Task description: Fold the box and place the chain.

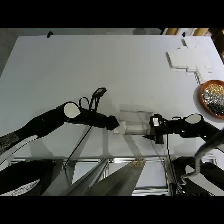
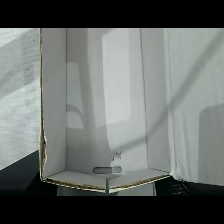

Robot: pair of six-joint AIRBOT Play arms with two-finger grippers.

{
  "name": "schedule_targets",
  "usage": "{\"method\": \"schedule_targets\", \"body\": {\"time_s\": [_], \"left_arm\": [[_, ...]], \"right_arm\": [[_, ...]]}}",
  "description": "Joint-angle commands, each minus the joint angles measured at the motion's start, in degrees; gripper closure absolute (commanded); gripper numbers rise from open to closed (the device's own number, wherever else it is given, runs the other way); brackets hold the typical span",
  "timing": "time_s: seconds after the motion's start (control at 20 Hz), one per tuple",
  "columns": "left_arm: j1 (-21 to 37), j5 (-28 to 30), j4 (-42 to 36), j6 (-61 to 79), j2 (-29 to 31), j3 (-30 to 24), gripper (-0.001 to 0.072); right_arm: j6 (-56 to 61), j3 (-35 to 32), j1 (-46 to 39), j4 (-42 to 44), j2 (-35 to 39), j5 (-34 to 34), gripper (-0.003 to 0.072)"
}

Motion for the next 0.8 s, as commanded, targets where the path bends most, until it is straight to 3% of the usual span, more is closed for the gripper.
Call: {"method": "schedule_targets", "body": {"time_s": [0.0,0.05,0.75], "left_arm": [[-1.27,1.62,0.26,-1.95,-0.81,0.92,0.032],[-1.68,1.79,0.44,-1.97,-1.2,1.27,0.0295],[-6.71,-1.05,17.27,-20.48,-5.35,8.83,0.0295]], "right_arm": [[0.02,0.07,0.04,0.02,0.04,0.0,0.0346],[0.02,0.07,0.04,0.0,0.04,0.0,0.0346],[0.02,0.07,0.04,0.02,0.04,0.02,0.0346]]}}
